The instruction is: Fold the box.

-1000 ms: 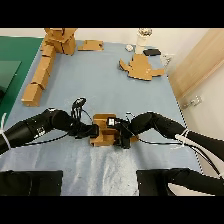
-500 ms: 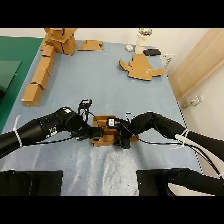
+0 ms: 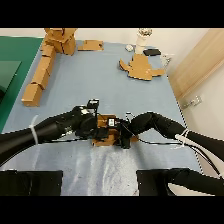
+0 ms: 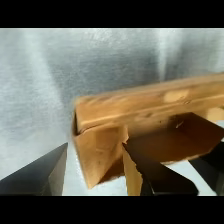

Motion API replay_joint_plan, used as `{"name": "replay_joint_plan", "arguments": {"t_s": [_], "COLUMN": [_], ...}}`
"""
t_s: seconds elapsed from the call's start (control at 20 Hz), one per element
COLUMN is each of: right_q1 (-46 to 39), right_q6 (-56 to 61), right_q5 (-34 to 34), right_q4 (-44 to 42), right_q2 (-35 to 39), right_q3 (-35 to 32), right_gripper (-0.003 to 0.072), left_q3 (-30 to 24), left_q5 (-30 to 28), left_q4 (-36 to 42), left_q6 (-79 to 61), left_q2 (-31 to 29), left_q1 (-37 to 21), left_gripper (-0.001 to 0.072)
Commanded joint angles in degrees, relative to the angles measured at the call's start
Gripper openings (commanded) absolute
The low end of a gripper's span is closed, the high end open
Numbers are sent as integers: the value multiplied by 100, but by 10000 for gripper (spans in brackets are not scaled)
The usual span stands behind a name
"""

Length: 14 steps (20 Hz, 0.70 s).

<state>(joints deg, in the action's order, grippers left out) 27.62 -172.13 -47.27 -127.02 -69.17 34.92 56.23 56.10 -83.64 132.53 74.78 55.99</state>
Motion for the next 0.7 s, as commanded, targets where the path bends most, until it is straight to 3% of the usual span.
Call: {"name": "replay_joint_plan", "arguments": {"t_s": [0.0,0.3,0.35,0.4,0.5,0.55,0.65], "right_q1": [0,0,0,0,0,0,0], "right_q6": [2,2,2,2,2,2,2], "right_q5": [2,2,0,2,0,2,0], "right_q4": [0,0,0,0,0,0,0], "right_q2": [-4,-4,-4,-4,-4,-4,-4], "right_q3": [0,0,0,0,0,0,0], "right_gripper": [401,401,401,401,401,401,401], "left_q3": [535,833,837,837,846,850,859], "left_q5": [667,857,861,831,804,800,798], "left_q4": [-234,-251,-262,-269,-295,-302,-299], "left_q6": [101,173,326,356,525,544,555], "left_q2": [590,1239,1255,1250,1248,1248,1248], "left_q1": [122,190,188,188,188,188,188], "left_gripper": [525,514,429,240,191,12,13]}}
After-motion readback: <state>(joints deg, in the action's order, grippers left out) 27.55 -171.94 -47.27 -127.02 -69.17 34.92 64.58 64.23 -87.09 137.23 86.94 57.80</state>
